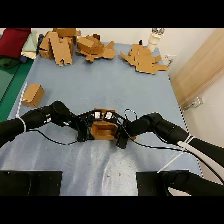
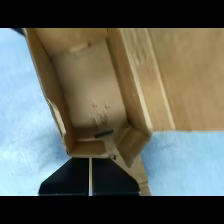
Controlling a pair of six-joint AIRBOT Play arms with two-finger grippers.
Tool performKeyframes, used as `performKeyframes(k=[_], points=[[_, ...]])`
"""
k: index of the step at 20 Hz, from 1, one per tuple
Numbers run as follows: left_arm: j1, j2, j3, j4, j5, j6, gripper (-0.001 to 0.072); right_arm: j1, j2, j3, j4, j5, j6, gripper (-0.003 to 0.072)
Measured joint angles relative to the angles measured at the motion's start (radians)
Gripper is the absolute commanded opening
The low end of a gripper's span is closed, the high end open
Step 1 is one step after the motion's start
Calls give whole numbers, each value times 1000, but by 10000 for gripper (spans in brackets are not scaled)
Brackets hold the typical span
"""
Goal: Fold the box.
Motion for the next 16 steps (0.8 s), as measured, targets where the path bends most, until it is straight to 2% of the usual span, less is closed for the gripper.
performKeyframes(k=[5, 7, 9, 10, 14, 16], points=[[0, 0, 0, 3, -1, 1, 318, -2, 9, 0, -48, -13, 37, 49], [0, 0, 0, 4, -1, 2, 318, -10, 14, 0, -66, -27, 48, 224], [0, 0, 0, 4, -2, 2, 318, -25, 18, 0, -75, -31, 55, 252], [0, 0, 0, 5, -2, 2, 318, -31, 19, 0, -78, -34, 56, 318], [0, 0, 0, 5, -2, 5, 318, -39, 22, 0, -17, -14, -1, 321], [0, 0, 0, 5, -2, 5, 318, -41, 22, 0, 24, 9, -35, 233]])
